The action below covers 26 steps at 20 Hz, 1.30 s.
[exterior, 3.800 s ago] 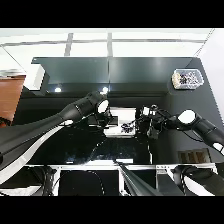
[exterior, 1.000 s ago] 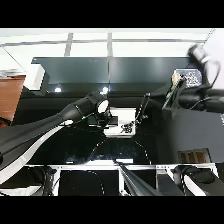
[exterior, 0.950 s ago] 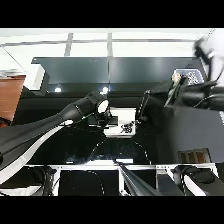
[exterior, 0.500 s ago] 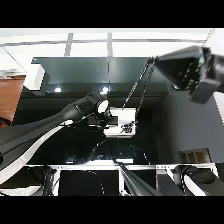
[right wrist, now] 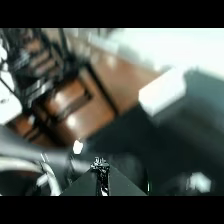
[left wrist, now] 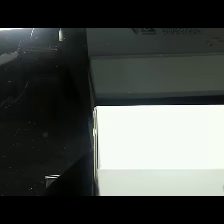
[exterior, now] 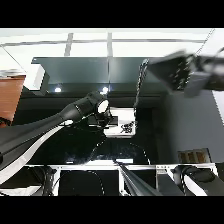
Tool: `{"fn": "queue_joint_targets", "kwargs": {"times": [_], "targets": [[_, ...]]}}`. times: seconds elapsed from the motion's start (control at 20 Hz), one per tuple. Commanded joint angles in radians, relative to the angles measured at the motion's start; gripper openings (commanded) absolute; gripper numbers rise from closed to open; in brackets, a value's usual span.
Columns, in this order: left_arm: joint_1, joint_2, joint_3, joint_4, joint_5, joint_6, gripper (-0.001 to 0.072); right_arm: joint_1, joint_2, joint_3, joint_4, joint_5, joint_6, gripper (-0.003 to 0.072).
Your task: Fold the box and place the chain.
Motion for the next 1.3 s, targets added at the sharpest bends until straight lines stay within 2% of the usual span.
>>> {"fn": "queue_joint_targets", "kwargs": {"times": [0.0, 0.2, 0.45, 0.55, 0.6, 0.65, 0.7, 0.75, 0.85, 0.95, 1.1, 1.25], "targets": [[0.0, 0.0, 0.001, 0.0, 0.0, 0.0, 0.0032, 0.003, -0.05, -0.135, -0.021, 0.055, 0.034, 0.0019], [0.001, 0.0, 0.001, 0.0, 0.001, 0.0, 0.0032, 0.019, -0.063, -0.327, -0.064, 0.005, 0.033, 0.0018], [0.0, 0.0, 0.001, 0.001, 0.0, 0.0, 0.0032, 0.019, -0.077, -0.459, -0.134, -0.046, 0.034, 0.0019], [0.0, 0.0, 0.001, 0.001, 0.0, 0.0, 0.0032, 0.027, -0.09, -0.474, -0.147, -0.055, 0.034, 0.0022], [0.0, 0.0, 0.001, 0.0, 0.0, 0.0, 0.0032, 0.035, -0.09, -0.474, -0.166, -0.072, 0.034, 0.0047], [0.0, 0.0, 0.001, 0.0, 0.0, 0.0, 0.0032, 0.043, -0.09, -0.474, -0.177, -0.09, 0.034, 0.0181], [0.0, 0.0, 0.001, 0.0, 0.0, 0.0, 0.0032, 0.043, -0.09, -0.474, -0.18, -0.095, 0.033, 0.0241], [0.0, 0.0, 0.001, 0.0, 0.0, 0.0, 0.0032, 0.035, -0.09, -0.473, -0.182, -0.095, 0.033, 0.027], [0.0, 0.0, 0.001, 0.0, 0.0, 0.0, 0.0032, -0.01, -0.089, -0.469, -0.182, -0.063, 0.032, 0.0269], [0.0, 0.0, 0.001, 0.0, 0.0, 0.0, 0.0032, -0.095, -0.088, -0.455, -0.198, 0.025, 0.005, 0.0268], [0.0, 0.0, 0.001, 0.0, 0.0, 0.0, 0.0032, -0.243, -0.088, -0.422, -0.296, 0.147, -0.057, 0.0268], [0.0, 0.0, 0.001, 0.0, 0.0, 0.0, 0.0031, -0.299, -0.088, -0.432, -0.479, 0.084, -0.131, 0.0268]]}}
